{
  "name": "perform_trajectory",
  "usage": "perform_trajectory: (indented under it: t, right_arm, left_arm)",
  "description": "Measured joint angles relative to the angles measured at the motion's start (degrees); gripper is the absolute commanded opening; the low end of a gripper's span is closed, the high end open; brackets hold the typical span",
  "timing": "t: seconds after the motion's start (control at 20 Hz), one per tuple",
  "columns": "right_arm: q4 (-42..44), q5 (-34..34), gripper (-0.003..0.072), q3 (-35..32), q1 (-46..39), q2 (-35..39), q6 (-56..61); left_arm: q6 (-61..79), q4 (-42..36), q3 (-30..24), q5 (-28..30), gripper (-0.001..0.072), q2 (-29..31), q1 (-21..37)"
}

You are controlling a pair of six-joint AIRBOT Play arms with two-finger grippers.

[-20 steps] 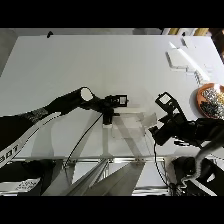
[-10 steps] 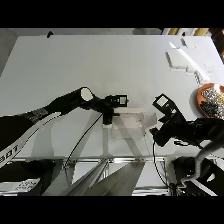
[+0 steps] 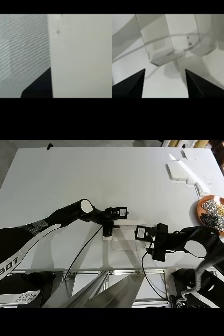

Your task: Fold the box and place the chain.

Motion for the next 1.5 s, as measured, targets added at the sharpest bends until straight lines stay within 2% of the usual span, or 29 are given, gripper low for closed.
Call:
perform_trajectory:
  t: [0.15, 0.2, 0.3, 0.35, 0.7, 0.9, 1.2, 1.5]
  right_arm:
    - [0.39, -6.88, 0.0552, -4.37, 1.86, 2.82, -7.67]
    - [0.42, -8.79, 0.0598, -6.10, 2.71, 4.11, -9.18]
    - [0.46, -11.41, 0.0624, -9.46, 4.26, 6.36, -11.08]
    - [0.44, -12.35, 0.0703, -11.08, 5.05, 7.19, -11.76]
    - [0.68, -20.26, 0.0699, -17.22, 8.31, 7.39, -13.22]
    - [3.13, -26.38, 0.0699, -17.42, 5.16, 5.60, -13.46]
    - [6.21, -27.04, 0.0695, -14.03, -4.57, 4.87, -16.63]
    - [12.41, -19.23, 0.0695, -12.37, -7.89, 4.76, -24.37]
  left_arm:
    - [0.00, 0.00, 0.00, -0.04, 0.0015, 0.00, 0.00]
    - [0.00, 0.00, 0.00, -0.07, 0.0015, 0.00, -0.02]
    - [-0.02, 0.02, 0.00, -0.09, 0.0015, 0.00, 0.00]
    - [0.00, 0.02, -0.02, -0.11, 0.0015, 0.00, 0.00]
    - [0.00, 0.02, -0.02, -0.17, 0.0015, 0.00, 0.00]
    - [-0.02, 0.02, 0.00, -0.17, 0.0015, 0.00, 0.00]
    - [0.00, 0.02, 0.00, -0.17, 0.0015, 0.00, 0.00]
    - [0.00, 0.02, -0.02, -0.17, 0.0015, 0.00, 0.00]
